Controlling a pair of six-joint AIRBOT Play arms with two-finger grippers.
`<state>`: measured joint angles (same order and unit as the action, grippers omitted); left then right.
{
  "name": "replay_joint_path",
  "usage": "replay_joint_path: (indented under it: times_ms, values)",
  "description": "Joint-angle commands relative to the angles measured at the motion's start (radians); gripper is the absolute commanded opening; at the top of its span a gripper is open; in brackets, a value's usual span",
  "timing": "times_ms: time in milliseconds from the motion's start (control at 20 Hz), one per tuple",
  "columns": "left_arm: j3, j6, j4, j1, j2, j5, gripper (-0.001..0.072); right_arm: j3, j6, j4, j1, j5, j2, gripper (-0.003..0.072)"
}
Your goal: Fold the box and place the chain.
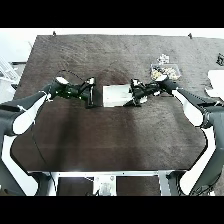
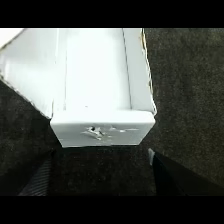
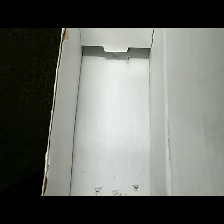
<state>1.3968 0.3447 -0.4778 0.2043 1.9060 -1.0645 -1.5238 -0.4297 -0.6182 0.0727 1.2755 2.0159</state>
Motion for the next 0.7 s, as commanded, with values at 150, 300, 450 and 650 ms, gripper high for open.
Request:
replay_joint_path:
  times_ms: [150,300,450,650]
  values:
    - [0.000,0.016,0.053,0.021,0.007,0.000,0.0720,0.000,0.000,0.000,0.001,0.000,0.000,0.0580]
    - [0.000,0.031,0.069,0.036,0.025,-0.009,0.0720,0.000,0.000,0.000,0.001,0.000,0.000,0.0580]
    - [0.000,0.031,0.091,0.043,0.034,0.003,0.0720,0.000,0.000,0.000,0.001,0.000,0.000,0.0580]
    - [0.000,0.048,0.166,0.043,0.058,0.010,0.0720,0.000,0.000,0.000,0.001,0.000,0.000,0.0580]
